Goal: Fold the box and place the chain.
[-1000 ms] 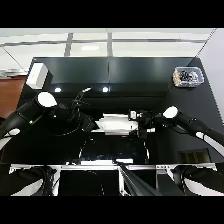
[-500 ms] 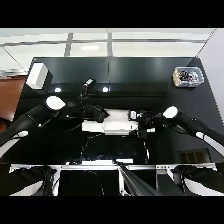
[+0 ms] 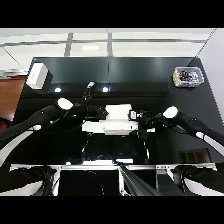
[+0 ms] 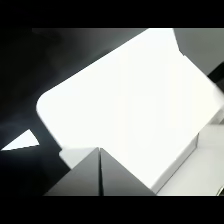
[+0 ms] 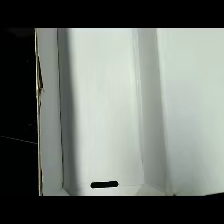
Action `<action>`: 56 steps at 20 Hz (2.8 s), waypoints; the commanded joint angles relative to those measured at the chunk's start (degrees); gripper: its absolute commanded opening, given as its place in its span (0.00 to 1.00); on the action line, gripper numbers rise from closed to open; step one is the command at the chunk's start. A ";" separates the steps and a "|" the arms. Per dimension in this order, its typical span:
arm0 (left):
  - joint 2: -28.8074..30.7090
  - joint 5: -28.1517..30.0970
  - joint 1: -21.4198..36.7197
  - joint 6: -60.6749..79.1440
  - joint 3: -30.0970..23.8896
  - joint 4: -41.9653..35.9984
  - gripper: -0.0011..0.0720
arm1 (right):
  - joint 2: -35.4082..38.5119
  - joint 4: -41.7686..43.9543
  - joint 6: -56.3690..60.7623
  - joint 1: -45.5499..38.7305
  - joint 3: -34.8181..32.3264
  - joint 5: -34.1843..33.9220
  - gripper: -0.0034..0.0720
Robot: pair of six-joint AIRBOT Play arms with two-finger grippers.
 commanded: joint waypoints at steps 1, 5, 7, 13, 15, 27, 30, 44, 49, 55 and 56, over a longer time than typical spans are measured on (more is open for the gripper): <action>-1.99 -0.50 -0.20 0.17 0.20 -0.13 0.04 | -0.02 0.00 -0.07 0.02 -0.02 -0.11 0.35; 2.78 -1.79 1.84 0.17 2.78 2.78 0.04 | -0.02 0.00 -0.09 0.02 -0.02 -0.11 0.35; 7.93 -4.70 4.96 -1.20 3.08 7.87 0.04 | -0.02 0.00 -0.07 0.02 -0.02 -0.11 0.35; 24.61 -17.79 17.66 -14.49 1.36 35.78 0.04 | -0.02 0.00 -0.07 0.02 -0.02 -0.11 0.35; 28.17 -22.58 16.76 -0.04 -0.61 34.84 0.04 | -0.02 0.00 -0.07 0.02 -0.02 -0.11 0.35; 22.36 -12.00 7.45 29.33 -6.64 33.16 0.99 | -0.02 0.00 -0.07 0.02 -0.02 -0.11 0.35; 19.23 -11.78 7.45 32.74 -6.64 32.98 0.99 | -0.02 0.00 -0.07 0.02 -0.02 -0.11 0.35; 11.15 -6.03 2.25 46.49 -6.23 15.17 0.99 | -0.02 0.00 -0.07 0.02 -0.02 -0.11 0.35; 8.07 -6.08 0.15 46.53 -5.49 13.94 0.88 | -0.02 0.00 -0.07 0.02 -0.02 -0.11 0.35; 8.09 -9.53 0.20 46.49 -4.96 13.88 0.22 | -0.02 0.00 -0.07 0.02 -0.02 -0.11 0.35; 8.07 -10.25 0.22 46.47 -4.87 13.68 0.22 | -0.02 0.00 -0.07 0.02 -0.02 -0.11 0.35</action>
